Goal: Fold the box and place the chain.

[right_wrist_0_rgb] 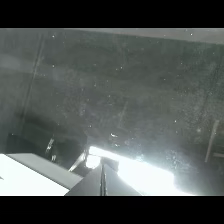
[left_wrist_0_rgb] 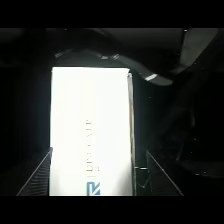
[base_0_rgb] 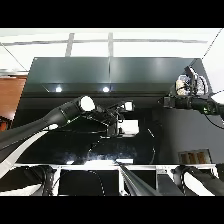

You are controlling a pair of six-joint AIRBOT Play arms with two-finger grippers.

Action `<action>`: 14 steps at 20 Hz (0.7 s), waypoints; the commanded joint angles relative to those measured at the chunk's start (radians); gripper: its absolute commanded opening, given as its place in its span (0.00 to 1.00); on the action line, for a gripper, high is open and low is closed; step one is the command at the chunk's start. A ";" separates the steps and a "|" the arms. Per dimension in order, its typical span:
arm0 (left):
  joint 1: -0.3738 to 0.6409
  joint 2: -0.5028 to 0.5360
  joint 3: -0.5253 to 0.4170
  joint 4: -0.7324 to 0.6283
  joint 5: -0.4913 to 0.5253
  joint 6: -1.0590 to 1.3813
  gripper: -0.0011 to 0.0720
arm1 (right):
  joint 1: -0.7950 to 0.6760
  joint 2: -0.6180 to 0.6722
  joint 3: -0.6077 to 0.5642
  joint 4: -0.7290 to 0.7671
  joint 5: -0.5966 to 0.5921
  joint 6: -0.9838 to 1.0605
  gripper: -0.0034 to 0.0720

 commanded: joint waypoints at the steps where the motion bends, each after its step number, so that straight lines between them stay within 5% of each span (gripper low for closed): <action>1: 0.000 -0.002 0.001 0.029 0.034 0.000 0.99 | 0.000 0.001 0.001 0.000 0.002 0.000 0.06; 10: -0.008 -0.035 0.001 0.030 -0.068 -0.029 0.99 | 0.000 0.001 0.001 0.000 0.005 0.000 0.06; 14: -0.061 -0.076 0.001 0.065 0.056 -0.030 0.99 | 0.000 0.001 0.001 0.000 0.005 0.000 0.06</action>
